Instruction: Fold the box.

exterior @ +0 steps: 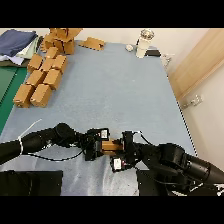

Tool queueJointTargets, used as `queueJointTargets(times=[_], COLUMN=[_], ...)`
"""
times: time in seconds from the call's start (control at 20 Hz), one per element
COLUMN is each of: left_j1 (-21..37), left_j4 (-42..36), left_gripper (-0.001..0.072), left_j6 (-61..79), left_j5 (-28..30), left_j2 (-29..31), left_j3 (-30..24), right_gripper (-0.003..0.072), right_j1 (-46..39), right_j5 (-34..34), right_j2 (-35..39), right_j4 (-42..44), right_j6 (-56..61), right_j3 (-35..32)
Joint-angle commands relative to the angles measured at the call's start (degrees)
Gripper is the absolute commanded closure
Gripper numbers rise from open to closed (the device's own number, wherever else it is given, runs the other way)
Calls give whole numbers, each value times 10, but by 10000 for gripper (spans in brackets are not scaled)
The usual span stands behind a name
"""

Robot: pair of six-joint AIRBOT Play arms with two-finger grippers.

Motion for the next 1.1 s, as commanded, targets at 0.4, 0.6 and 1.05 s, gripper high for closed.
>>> queueJointTargets(times=[0.4, 0.6, 1.05], left_j1=[0, 0, 0], left_j4=[0, 0, 0], left_gripper=[191, 191, 191], left_j6=[0, 0, 0], left_j5=[0, 0, 0], left_j2=[0, 0, 0], left_j3=[0, 0, 0], right_gripper=[158, 158, 158], right_j1=[2, 2, 2], right_j5=[5, 3, -26], right_j2=[1, 12, 86], right_j4=[-29, 44, 110], right_j6=[0, 0, 17], right_j3=[0, 2, 19])
